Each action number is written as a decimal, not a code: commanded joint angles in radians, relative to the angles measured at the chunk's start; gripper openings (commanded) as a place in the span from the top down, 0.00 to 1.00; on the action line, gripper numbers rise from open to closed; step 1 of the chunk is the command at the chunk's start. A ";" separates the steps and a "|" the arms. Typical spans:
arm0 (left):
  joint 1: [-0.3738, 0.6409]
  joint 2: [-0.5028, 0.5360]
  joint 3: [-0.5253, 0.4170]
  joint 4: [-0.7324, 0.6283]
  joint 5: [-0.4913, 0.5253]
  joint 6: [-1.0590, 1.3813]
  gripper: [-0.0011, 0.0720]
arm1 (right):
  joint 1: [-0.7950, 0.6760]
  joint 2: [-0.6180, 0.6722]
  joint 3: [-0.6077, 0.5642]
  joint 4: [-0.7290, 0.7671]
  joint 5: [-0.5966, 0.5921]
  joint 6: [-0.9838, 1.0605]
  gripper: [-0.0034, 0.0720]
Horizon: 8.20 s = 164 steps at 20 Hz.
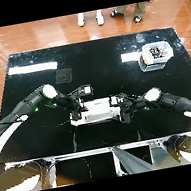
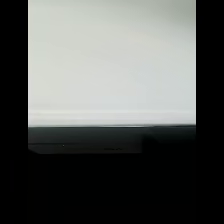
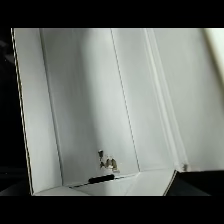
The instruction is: Fold the box and place the chain.
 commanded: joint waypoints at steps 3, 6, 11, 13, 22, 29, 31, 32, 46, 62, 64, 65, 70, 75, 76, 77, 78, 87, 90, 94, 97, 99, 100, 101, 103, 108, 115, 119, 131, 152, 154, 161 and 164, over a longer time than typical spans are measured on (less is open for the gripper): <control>-0.001 -0.001 -0.001 0.001 0.020 0.001 0.96 | 0.000 0.000 0.000 -0.006 0.018 -0.014 0.03; -0.001 -0.001 -0.001 0.002 0.031 0.001 0.96 | 0.000 -0.002 0.001 -0.008 0.023 -0.018 0.03; -0.008 -0.001 -0.001 0.032 0.034 0.001 0.96 | 0.000 -0.002 0.001 -0.006 0.019 -0.018 0.03; -0.014 -0.001 -0.001 0.038 0.039 0.001 0.96 | 0.000 -0.002 0.001 0.008 0.002 -0.017 0.03; -0.015 -0.001 -0.001 0.046 0.059 0.000 0.96 | 0.002 -0.041 0.045 -0.005 0.051 -0.018 0.03; -0.015 -0.001 -0.001 0.046 0.056 -0.001 0.96 | 0.013 -0.044 0.045 -0.056 0.036 0.019 0.04; -0.015 -0.001 -0.001 0.046 0.051 -0.004 0.96 | 0.041 -0.046 0.044 -0.085 0.001 0.048 0.04; -0.015 -0.001 -0.001 0.046 0.047 -0.004 0.96 | 0.048 -0.047 0.044 -0.103 -0.006 0.062 0.04; -0.015 -0.001 -0.001 0.046 0.047 -0.003 0.96 | 0.051 -0.048 0.044 -0.102 -0.014 0.069 0.10; 0.009 0.021 0.000 0.050 0.029 -0.019 0.26 | 0.052 -0.048 0.044 -0.103 -0.029 0.081 0.33; 0.031 0.042 0.000 0.050 0.028 -0.042 0.18 | 0.051 -0.048 0.044 -0.102 -0.029 0.081 0.33; 0.045 0.056 0.000 0.050 0.025 -0.057 0.18 | 0.051 -0.048 0.044 -0.103 -0.029 0.082 0.33; 0.145 0.196 -0.001 0.050 -0.066 -0.089 0.18 | 0.051 -0.048 0.044 -0.103 -0.029 0.082 0.33; 0.204 0.327 -0.002 0.177 -0.173 -0.330 0.19 | 0.051 -0.048 0.044 -0.103 -0.029 0.082 0.33; 0.204 0.341 -0.006 0.184 -0.210 -0.394 0.20 | 0.051 -0.048 0.044 -0.103 -0.029 0.082 0.33; 0.203 0.356 -0.019 0.173 -0.251 -0.444 0.20 | 0.051 -0.048 0.044 -0.103 -0.029 0.081 0.33; 0.203 0.370 -0.041 0.157 -0.272 -0.477 0.20 | 0.051 -0.048 0.044 -0.103 -0.029 0.082 0.43; 0.058 0.466 -0.323 -0.248 -0.033 -0.386 0.68 | 0.051 -0.048 0.044 -0.102 -0.029 0.082 0.55; -0.051 0.466 -0.323 -0.277 0.166 -0.310 0.96 | 0.051 -0.048 0.044 -0.103 -0.029 0.081 0.55; -0.126 0.436 -0.323 -0.278 0.523 -0.310 0.96 | 0.051 -0.048 0.044 -0.103 -0.029 0.082 0.55; -0.140 0.368 -0.317 -0.278 0.656 -0.310 0.96 | 0.051 -0.048 0.044 -0.103 -0.029 0.082 0.55; -0.140 0.311 -0.309 -0.277 0.663 -0.310 0.96 | 0.051 -0.048 0.044 -0.103 -0.029 0.082 0.55; -0.140 0.285 -0.308 -0.277 0.661 -0.310 0.96 | 0.051 -0.048 0.044 -0.103 -0.029 0.082 0.55; -0.140 0.263 -0.307 -0.277 0.658 -0.310 0.96 | 0.051 -0.048 0.044 -0.103 -0.029 0.082 0.55; -0.140 0.240 -0.307 -0.276 0.652 -0.310 0.96 | 0.051 -0.048 0.044 -0.103 -0.029 0.082 0.55; -0.137 0.250 -0.306 -0.264 0.652 -0.310 0.96 | 0.051 -0.048 0.044 -0.103 -0.029 0.081 0.55; -0.008 0.447 -0.306 -0.101 0.401 -0.313 0.96 | 0.051 -0.048 0.044 -0.102 -0.029 0.082 0.55; 0.142 0.575 -0.306 -0.038 0.225 -0.313 0.96 | 0.051 -0.048 0.044 -0.103 -0.029 0.082 0.55; 0.222 0.577 -0.306 -0.030 -0.040 0.094 0.13 | 0.051 -0.048 0.044 -0.102 -0.029 0.082 0.55; 0.079 0.335 -0.299 -0.037 0.172 0.101 0.13 | 0.051 -0.048 0.044 -0.103 -0.029 0.082 0.55; 0.079 0.335 -0.299 -0.037 0.185 0.089 0.13 | 0.051 -0.048 0.044 -0.103 -0.029 0.081 0.55; 0.019 0.328 -0.298 0.084 0.192 -0.005 0.15 | 0.051 -0.048 0.044 -0.103 -0.029 0.081 0.55; -0.004 0.317 -0.298 0.098 0.214 -0.010 0.15 | 0.051 -0.048 0.044 -0.103 -0.029 0.081 0.55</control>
